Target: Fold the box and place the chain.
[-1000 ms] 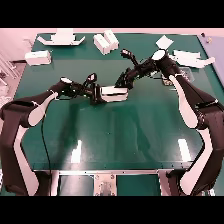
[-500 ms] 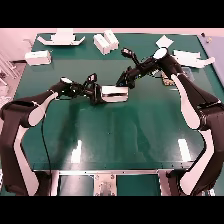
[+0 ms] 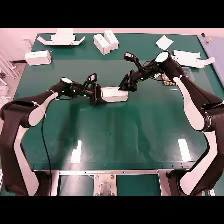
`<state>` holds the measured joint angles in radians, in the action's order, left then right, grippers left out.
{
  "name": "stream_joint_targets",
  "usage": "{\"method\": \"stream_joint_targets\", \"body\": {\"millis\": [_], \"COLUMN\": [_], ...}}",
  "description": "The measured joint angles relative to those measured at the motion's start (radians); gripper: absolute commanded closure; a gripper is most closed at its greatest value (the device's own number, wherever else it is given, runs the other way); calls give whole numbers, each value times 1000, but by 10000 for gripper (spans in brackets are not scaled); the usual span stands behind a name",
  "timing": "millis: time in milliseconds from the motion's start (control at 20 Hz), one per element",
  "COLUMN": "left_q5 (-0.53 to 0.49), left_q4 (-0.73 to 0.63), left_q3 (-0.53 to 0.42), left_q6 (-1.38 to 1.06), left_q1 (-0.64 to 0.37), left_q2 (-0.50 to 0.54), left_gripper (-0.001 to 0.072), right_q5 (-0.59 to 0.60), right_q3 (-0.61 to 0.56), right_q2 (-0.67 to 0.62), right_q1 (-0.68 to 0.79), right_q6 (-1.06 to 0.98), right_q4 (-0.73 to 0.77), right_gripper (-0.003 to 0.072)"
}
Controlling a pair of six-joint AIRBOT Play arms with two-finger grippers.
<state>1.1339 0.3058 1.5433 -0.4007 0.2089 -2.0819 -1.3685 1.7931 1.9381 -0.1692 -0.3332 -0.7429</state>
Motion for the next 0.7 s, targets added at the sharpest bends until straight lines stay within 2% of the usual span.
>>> {"method": "stream_joint_targets", "body": {"millis": [100,250,700], "left_q5": [0,1,0], "left_q4": [1,3,0], "left_q3": [0,0,0], "left_q6": [0,0,0], "left_q1": [-1,-1,0], "left_q2": [0,0,0], "left_gripper": [77,77,77], "right_q5": [13,23,53], "right_q3": [-3,-5,-7], "right_q2": [-2,-3,-3], "right_q1": [-4,-19,-49], "right_q6": [11,32,56], "right_q4": [10,20,11], "right_gripper": [348,330,327]}}
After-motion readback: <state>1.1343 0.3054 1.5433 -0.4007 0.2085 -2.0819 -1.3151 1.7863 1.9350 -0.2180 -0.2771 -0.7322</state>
